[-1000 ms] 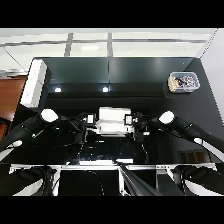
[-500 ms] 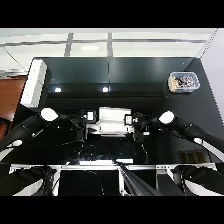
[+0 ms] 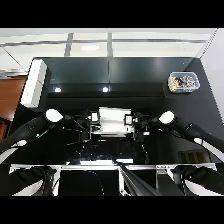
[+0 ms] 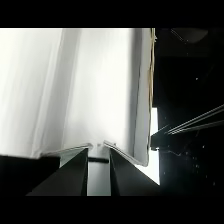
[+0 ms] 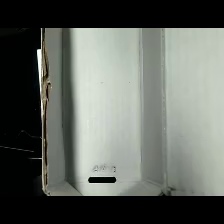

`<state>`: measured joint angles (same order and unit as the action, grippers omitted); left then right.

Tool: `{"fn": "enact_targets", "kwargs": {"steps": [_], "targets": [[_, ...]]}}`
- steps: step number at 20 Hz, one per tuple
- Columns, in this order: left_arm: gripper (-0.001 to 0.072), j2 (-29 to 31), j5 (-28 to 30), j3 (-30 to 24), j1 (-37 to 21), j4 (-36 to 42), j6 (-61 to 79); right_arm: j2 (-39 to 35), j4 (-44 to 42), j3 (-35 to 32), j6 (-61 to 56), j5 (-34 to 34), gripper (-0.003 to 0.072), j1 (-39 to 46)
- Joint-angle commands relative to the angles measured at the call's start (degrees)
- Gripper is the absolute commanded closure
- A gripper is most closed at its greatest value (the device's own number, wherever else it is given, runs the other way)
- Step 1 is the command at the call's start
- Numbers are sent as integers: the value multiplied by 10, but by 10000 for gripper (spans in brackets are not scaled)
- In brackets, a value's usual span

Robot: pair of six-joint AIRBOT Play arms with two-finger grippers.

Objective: Fold the box and place the chain.

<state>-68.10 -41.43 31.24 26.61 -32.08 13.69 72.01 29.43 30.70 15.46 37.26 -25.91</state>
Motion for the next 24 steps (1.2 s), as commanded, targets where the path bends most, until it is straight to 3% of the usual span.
{"fn": "enact_targets", "kwargs": {"steps": [1, 7, 9, 10, 12, 13, 14, 15, 16, 17, 18, 20, 21, 24], "targets": [[547, -20, 16, 0, 24, 33, 8, 0, 0, 0, 0, 0, 448, 0], [547, -31, 20, 0, 30, 41, 9, 0, 0, 0, 0, 0, 448, 0], [626, -31, 21, 0, 30, 41, 9, 0, 0, 0, 0, 0, 448, 0], [610, -31, 21, 0, 30, 41, 9, 0, 0, 0, 0, 0, 448, 0], [327, -31, 23, 0, 30, 41, 9, 0, 0, 0, 0, 0, 448, 0], [304, -31, 23, 0, 30, 41, 9, 0, 0, 0, 0, 0, 447, 0], [389, -31, 22, 0, 30, 41, 9, 0, 0, 0, 0, 0, 448, 0], [597, -31, 20, 0, 30, 41, 9, 0, 0, 0, 0, 0, 448, 0], [491, -31, 20, 0, 30, 42, 9, 0, 0, 0, 0, 0, 448, 0], [294, -30, 20, 0, 30, 41, 8, 0, 0, 0, 0, 0, 448, 0], [302, -27, 21, 0, 28, 40, -3, 0, 0, 0, 0, 0, 448, 0], [573, -1, 19, 0, 15, 28, -50, 0, 0, 0, 0, 0, 448, 0], [667, 23, 14, 0, 2, 4, -92, 0, 0, 0, 0, 0, 448, 0], [683, 106, -46, 0, -57, -114, -259, 0, 0, 0, 0, 0, 448, 0]]}}
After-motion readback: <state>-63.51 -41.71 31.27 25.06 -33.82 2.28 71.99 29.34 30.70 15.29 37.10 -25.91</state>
